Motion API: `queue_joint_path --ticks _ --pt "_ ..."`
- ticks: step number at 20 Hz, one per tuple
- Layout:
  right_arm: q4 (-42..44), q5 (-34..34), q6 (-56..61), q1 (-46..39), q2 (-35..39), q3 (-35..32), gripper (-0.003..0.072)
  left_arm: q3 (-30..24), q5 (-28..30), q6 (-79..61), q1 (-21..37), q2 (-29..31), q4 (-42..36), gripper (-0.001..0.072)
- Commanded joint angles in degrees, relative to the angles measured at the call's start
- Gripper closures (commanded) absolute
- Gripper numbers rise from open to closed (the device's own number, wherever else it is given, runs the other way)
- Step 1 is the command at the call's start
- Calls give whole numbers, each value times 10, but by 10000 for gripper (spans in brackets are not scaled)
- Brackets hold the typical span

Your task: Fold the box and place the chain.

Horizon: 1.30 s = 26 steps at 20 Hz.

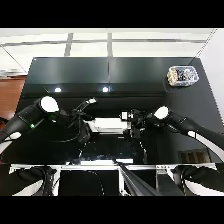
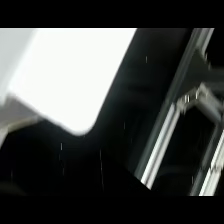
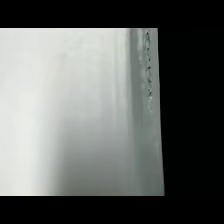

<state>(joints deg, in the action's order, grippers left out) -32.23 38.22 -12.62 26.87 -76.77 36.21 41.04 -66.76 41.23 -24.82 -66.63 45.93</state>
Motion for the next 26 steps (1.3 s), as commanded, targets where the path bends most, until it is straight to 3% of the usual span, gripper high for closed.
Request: queue_joint_path --ticks 1,3,5,7,10,14,18,20,22,24,26 --pt "0 1 0 0 0 0 556 -19 176 -87 -31 2 -155 683" --pt "0 1 0 0 0 0 556 -14 275 -140 -24 2 -235 682" --pt "0 1 0 0 0 0 556 -15 374 -140 -19 1 -240 682" --pt "0 1 0 0 0 0 556 -14 412 -140 -16 -7 -234 682" --pt "0 1 0 0 0 0 556 -14 367 -138 -12 -50 -183 682" --pt "0 1 0 0 0 0 556 -11 294 -138 -12 -107 -177 682" --pt "0 1 0 0 0 0 556 5 279 -138 -11 -119 -174 682" --pt "0 1 0 0 0 0 556 37 218 -138 5 -119 -134 683" --pt "0 1 0 0 0 0 556 87 137 -90 27 -105 -64 686" --pt "0 1 0 0 0 0 556 117 121 -11 45 -56 32 686" --pt "0 1 0 0 0 0 556 109 123 27 66 12 87 686"
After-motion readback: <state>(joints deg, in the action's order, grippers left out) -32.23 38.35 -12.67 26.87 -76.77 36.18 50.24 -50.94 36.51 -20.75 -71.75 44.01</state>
